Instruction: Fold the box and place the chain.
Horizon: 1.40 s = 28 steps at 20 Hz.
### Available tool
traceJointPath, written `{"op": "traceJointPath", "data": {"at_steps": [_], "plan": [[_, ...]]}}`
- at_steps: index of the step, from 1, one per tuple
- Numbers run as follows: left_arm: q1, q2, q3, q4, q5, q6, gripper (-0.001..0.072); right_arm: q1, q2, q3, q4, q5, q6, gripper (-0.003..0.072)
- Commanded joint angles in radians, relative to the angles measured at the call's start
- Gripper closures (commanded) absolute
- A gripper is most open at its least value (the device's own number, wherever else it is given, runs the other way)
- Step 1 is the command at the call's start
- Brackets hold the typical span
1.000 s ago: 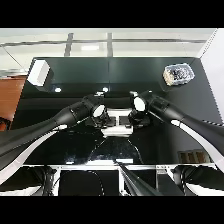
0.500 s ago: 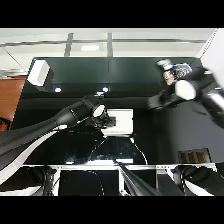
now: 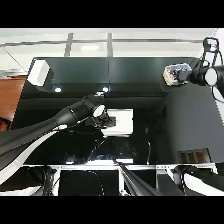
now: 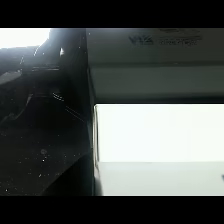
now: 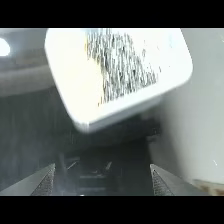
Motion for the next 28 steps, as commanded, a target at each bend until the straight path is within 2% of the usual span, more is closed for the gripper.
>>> {"op": "traceJointPath", "data": {"at_steps": [1, 3, 5, 6, 9, 12, 14, 16, 17, 18, 19, 22, 25, 28], "plan": [[0.001, 0.0, 0.0, 0.0, 0.0, 0.0, 0.0684, -0.058, -0.316, 0.334, 0.084, 0.159, -0.003, -0.0013], [0.001, 0.0, 0.0, 0.0, 0.0, 0.0, 0.0684, -0.08, -0.539, 0.632, 0.13, 0.364, 0.024, -0.0014], [0.001, 0.0, 0.0, 0.0, 0.0, 0.0, 0.0684, -0.098, -0.695, 0.843, 0.148, 0.49, 0.041, -0.0013], [0.001, 0.0, 0.0, 0.0, 0.0, 0.0, 0.0684, -0.106, -0.752, 0.912, 0.148, 0.521, 0.041, -0.0012], [0.001, 0.0, 0.0, 0.0, 0.0, 0.0, 0.0684, -0.127, -0.799, 0.925, 0.214, 0.472, 0.039, 0.0088], [0.001, 0.0, 0.0, 0.0, 0.0, 0.0, 0.0684, -0.129, -0.819, 0.922, 0.192, 0.467, 0.032, 0.0096], [0.001, 0.0, 0.0, 0.0, 0.0, 0.0, 0.0684, -0.131, -0.824, 0.917, 0.177, 0.449, 0.033, 0.0154], [0.001, 0.0, 0.0, 0.0, 0.0, 0.0, 0.0684, -0.135, -0.83, 0.915, 0.177, 0.449, 0.034, 0.0155], [0.001, 0.0, 0.0, 0.0, 0.0, 0.0, 0.0684, -0.138, -0.83, 0.915, 0.177, 0.449, 0.034, 0.0233], [0.001, 0.0, 0.0, 0.0, 0.0, 0.0, 0.0684, -0.142, -0.828, 0.915, 0.186, 0.454, 0.033, 0.0431], [0.001, 0.0, 0.0, 0.0, 0.0, 0.0, 0.0684, -0.144, -0.818, 0.916, 0.188, 0.463, 0.033, 0.0669], [0.001, 0.0, 0.0, 0.0, 0.0, 0.0, 0.0684, -0.143, -0.75, 0.915, 0.185, 0.472, -0.052, 0.0669], [0.001, 0.0, 0.0, 0.001, 0.0, 0.0, 0.0684, -0.135, -0.623, 0.914, 0.192, 0.515, -0.178, 0.0669], [0.001, 0.0, 0.0, 0.0, 0.0, 0.0, 0.0684, -0.13, -0.444, 0.82, 0.257, 0.494, -0.224, 0.067]]}}
